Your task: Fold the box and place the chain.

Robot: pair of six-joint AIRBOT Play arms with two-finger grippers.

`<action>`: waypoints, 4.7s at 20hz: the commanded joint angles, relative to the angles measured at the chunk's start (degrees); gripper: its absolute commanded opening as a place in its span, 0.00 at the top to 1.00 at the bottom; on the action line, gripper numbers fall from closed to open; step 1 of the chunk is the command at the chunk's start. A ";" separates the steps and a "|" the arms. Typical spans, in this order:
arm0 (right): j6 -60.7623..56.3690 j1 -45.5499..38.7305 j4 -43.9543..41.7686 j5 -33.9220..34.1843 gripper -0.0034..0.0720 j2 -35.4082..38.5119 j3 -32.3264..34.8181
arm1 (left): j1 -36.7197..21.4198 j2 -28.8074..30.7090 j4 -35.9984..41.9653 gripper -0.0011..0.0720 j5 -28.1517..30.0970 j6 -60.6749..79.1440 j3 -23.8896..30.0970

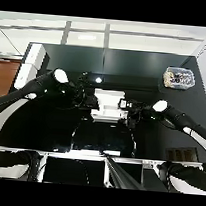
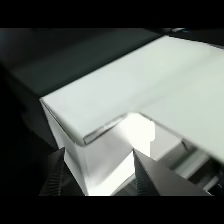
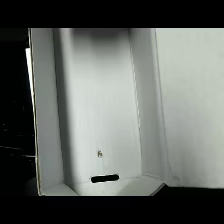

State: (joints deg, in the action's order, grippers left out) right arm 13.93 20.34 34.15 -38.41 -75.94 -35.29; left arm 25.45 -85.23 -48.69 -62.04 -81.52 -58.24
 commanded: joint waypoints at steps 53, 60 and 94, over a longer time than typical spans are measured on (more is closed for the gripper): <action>0.00 0.07 0.02 0.04 0.33 -0.04 0.02 | 17.29 -6.12 -33.27 0.95 2.01 -43.69 -10.16; -7.72 0.00 3.87 -1.77 0.02 3.30 0.00 | 17.27 -6.10 -35.21 0.95 -1.14 -42.71 -10.16; -13.35 3.23 -4.57 1.25 0.58 2.80 0.00 | 17.29 -6.10 -34.84 0.95 -1.14 -41.86 -10.16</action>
State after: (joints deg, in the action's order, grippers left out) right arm 1.17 23.49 29.65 -37.41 -73.03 -35.22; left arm 42.72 -91.35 -83.59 -63.09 -123.44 -68.40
